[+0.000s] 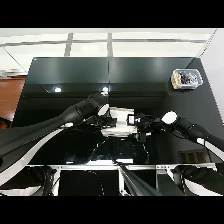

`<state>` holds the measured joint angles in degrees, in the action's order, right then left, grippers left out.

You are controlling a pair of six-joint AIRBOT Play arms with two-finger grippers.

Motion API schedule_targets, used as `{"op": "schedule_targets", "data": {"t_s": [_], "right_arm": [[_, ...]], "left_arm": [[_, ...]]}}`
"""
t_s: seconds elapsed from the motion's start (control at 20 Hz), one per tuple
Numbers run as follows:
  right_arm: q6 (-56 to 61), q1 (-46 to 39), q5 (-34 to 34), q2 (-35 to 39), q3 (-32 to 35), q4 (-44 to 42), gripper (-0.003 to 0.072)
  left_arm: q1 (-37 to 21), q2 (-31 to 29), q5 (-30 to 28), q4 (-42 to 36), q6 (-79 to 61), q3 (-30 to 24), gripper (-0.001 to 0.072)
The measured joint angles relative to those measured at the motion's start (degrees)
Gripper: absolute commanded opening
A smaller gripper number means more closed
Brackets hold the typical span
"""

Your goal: Fold the box and place the chain.

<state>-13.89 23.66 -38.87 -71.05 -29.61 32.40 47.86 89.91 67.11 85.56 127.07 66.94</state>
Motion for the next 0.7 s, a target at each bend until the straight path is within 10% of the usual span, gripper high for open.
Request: {"op": "schedule_targets", "data": {"t_s": [0.05, 0.1, 0.5, 0.6, 0.7], "right_arm": [[0.00, 0.00, -0.07, 0.00, 0.00, 0.00, 0.0630], [-0.11, 0.00, -0.31, 0.02, 0.00, 0.09, 0.0672], [6.40, -0.07, -3.32, 7.48, 0.02, 8.35, 0.0667], [7.85, -0.07, -4.37, 8.92, 0.02, 10.58, 0.0638], [8.52, -0.07, -4.81, 9.66, 0.02, 11.69, 0.0270]], "left_arm": [[0.00, 0.09, -0.02, -0.13, 0.00, 0.02, 0.0019], [0.00, 0.11, -0.15, -0.33, -0.13, 0.02, 0.0020], [0.02, 0.15, -0.48, -0.98, 0.00, 0.04, 0.0025], [0.02, 0.15, -0.44, -0.96, 0.04, 0.02, 0.0025], [0.02, 0.15, -0.37, -0.96, 0.20, 0.04, 0.0025]]}}
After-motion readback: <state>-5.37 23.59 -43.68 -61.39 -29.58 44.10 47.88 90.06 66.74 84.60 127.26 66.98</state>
